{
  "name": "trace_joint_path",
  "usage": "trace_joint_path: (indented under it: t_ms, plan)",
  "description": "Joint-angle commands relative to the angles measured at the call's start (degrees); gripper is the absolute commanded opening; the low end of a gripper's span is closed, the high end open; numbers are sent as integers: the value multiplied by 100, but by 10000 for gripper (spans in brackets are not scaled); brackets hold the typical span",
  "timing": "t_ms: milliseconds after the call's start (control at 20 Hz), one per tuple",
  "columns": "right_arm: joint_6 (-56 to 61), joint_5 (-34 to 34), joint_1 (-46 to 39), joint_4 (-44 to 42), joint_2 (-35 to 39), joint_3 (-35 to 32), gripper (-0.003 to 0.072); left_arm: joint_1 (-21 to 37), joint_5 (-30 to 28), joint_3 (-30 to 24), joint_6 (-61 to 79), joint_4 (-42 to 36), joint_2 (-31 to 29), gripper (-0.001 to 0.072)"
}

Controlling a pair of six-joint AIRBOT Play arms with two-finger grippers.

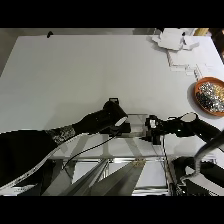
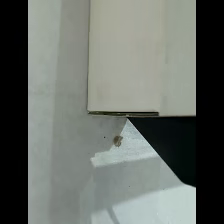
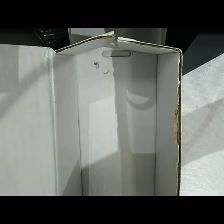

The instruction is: Fold the box and place the chain.

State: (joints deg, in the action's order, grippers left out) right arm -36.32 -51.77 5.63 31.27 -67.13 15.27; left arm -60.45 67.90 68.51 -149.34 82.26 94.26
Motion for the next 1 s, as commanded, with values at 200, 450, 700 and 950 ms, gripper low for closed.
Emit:
trace_joint_path:
  t_ms: [200,450,700,950]
  plan:
    - [2,-2,2,-2,4,7,403,50,-15,7,214,57,-55,97]
    - [2,-2,2,0,4,7,403,374,59,7,984,-175,-509,297]
    - [2,-2,2,0,4,7,403,734,708,7,2485,-413,-1340,291]
    - [2,-2,2,-2,4,7,403,1082,476,-970,4387,-424,-2841,294]
